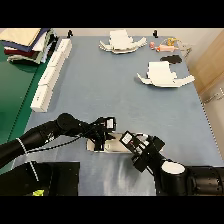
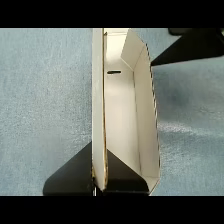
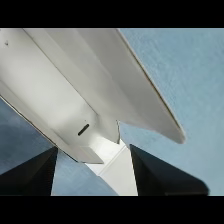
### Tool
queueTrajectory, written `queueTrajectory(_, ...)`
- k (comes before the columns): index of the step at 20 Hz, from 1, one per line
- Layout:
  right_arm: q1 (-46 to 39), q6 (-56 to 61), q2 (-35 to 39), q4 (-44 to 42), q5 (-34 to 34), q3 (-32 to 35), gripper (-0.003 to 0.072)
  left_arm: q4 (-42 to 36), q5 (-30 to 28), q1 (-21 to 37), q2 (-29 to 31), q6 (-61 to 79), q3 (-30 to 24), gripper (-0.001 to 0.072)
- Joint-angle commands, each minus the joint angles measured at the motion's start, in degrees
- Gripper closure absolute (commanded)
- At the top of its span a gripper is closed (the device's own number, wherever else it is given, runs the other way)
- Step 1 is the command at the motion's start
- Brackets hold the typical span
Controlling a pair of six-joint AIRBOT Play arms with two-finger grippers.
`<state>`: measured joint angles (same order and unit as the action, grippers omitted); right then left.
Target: Fold the box.
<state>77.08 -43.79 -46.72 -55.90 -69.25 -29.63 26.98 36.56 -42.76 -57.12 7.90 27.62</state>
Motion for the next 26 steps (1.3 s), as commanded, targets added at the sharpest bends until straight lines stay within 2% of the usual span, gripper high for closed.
queueTrajectory(1, -2.40, -6.21, 6.25, -0.98, 6.71, 5.31, -0.0034, 0.02, 0.00, -0.02, -0.02, 0.02, 0.07, 0.0697)
queueTrajectory(4, -9.57, -19.58, 14.97, -4.94, 15.43, 10.01, -0.0034, 0.02, 0.00, -0.02, -0.02, 0.02, 0.07, 0.0697)
queueTrajectory(6, -17.20, -34.47, 18.45, -12.44, 20.04, 10.91, -0.0034, 0.02, 0.00, -0.02, -0.02, 0.02, 0.07, 0.0696)
queueTrajectory(10, -36.81, -72.24, 16.00, -39.89, 23.93, 10.78, -0.0034, 0.02, -0.02, -0.02, -0.02, 0.02, 0.07, 0.0697)
queueTrajectory(12, -46.71, -91.54, 12.92, -55.58, 23.37, 10.54, -0.0034, 0.02, 0.00, -0.02, -0.02, 0.02, 0.07, 0.0696)
queueTrajectory(14, -53.48, -103.71, 9.42, -65.37, 20.83, 10.10, -0.0034, 0.02, 0.00, -0.02, -0.02, 0.02, 0.07, 0.0696)
queueTrajectory(16, -57.79, -107.80, 5.51, -70.07, 17.77, 9.70, -0.0034, 0.02, 0.00, -0.02, -0.02, 0.02, 0.07, 0.0696)
queueTrajectory(19, -58.47, -110.62, 2.14, -70.77, 19.19, 9.16, -0.0034, 0.02, 0.00, -0.02, -0.02, 0.02, 0.07, 0.0697)
queueTrajectory(26, -58.47, -111.06, 3.52, -67.58, 16.76, 8.31, -0.0034, 0.02, -0.02, -0.02, -0.02, 0.02, 0.07, 0.0696)
